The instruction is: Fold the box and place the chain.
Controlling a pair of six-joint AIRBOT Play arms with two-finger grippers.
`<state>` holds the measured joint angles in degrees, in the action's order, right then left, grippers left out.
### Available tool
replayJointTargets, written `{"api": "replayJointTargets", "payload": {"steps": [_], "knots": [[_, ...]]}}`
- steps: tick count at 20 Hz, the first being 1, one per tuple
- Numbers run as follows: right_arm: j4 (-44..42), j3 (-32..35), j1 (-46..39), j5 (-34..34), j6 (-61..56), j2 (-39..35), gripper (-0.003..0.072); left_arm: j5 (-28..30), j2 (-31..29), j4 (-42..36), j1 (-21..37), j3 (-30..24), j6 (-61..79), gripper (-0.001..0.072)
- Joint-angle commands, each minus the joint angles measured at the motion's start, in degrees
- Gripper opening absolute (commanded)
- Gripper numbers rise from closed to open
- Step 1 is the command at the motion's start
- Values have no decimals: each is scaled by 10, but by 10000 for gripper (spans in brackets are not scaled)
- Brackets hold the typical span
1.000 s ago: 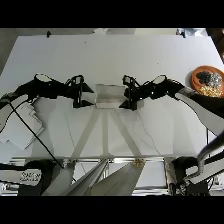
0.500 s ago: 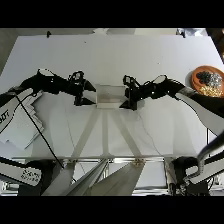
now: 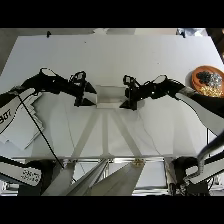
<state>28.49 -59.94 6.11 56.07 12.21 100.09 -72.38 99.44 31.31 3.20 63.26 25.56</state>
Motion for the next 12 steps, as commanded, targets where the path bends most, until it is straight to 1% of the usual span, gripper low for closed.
{"api": "replayJointTargets", "payload": {"steps": [1, 3, 4, 5, 7, 10, 12], "knots": [[2, 0, 0, 1, 3, 0, 367, -3, 0, 6, 0, 1, 3, 633], [2, 0, 0, 1, 3, 0, 367, -3, 0, 1, 0, 1, 27, 641], [2, 0, 0, 1, 3, 0, 367, -4, 0, -13, 0, 1, 27, 652], [2, 0, 0, 1, 3, 0, 367, -4, 0, -30, -2, 1, 27, 691], [2, 0, 0, 1, 3, 0, 367, 1, 0, -49, -5, 1, 26, 702], [2, 0, 0, 1, 3, 0, 367, 2, 2, -24, -17, 1, 4, 702], [2, 0, 0, 1, 3, 0, 367, 17, 6, 5, -27, 1, -32, 702]]}}
